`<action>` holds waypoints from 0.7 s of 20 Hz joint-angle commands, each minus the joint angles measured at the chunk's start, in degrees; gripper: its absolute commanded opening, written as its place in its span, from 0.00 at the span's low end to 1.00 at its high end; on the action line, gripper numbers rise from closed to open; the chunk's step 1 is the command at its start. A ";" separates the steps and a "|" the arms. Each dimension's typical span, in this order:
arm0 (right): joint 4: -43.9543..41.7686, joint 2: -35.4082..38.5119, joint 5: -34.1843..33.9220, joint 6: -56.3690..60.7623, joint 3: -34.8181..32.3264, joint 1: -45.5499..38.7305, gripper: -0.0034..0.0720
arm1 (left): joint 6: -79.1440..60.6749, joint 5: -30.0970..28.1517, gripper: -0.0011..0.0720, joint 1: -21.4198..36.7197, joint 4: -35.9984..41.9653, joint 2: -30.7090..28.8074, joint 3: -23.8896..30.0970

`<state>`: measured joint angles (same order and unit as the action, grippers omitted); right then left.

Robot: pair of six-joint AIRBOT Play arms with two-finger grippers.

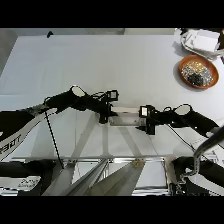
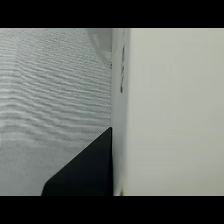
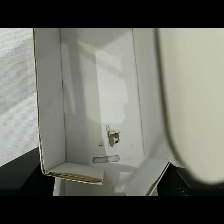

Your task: Fold the box and place the chain.

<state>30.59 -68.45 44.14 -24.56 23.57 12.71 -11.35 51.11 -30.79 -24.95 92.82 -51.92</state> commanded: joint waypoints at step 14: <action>-1.44 -0.13 -0.26 -2.97 0.00 0.02 0.63 | 0.04 -0.07 0.03 0.00 0.02 -0.04 0.00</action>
<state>29.32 -68.53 43.90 -27.46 23.55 12.71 -11.31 51.11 -30.79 -24.93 92.82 -51.92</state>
